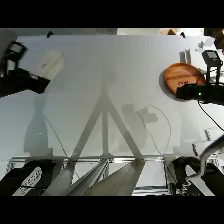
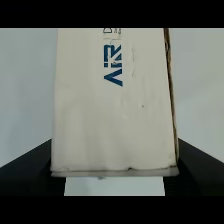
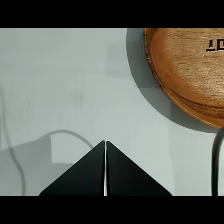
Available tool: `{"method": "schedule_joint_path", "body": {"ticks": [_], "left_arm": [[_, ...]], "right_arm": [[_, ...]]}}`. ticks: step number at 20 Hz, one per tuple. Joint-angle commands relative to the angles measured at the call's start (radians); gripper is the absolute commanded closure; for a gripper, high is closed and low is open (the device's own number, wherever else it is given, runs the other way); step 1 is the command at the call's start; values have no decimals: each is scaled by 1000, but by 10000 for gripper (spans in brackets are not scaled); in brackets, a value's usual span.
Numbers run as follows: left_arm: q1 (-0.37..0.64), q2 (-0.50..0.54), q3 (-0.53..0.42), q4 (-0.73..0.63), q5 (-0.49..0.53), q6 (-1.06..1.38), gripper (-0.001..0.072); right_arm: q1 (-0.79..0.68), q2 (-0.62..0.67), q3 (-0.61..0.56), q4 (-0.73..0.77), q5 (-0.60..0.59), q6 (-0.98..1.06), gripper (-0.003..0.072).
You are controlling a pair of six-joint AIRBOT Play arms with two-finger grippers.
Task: Fold the box and place the chain.
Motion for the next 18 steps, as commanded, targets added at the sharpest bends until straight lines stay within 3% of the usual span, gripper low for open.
{"method": "schedule_joint_path", "body": {"ticks": [1, 6, 14, 15, 16, 18], "left_arm": [[117, 0, -99, -152, 151, -7, 705], [141, -65, -239, -96, 249, 0, 701], [141, -301, -242, -91, 300, 0, 686], [141, -311, -242, -92, 306, 0, 648], [141, -312, -242, -92, 312, 0, 539], [141, -311, -242, -92, 324, 0, 200]], "right_arm": [[0, 0, 0, 7, -6, 0, 677], [0, 0, 0, 7, -6, 0, 677], [0, 0, 0, 8, -6, 0, 677], [0, 0, 0, 8, -6, 0, 677], [0, 0, 0, 8, -6, 0, 677], [0, 0, 0, 8, -6, 0, 677]]}}
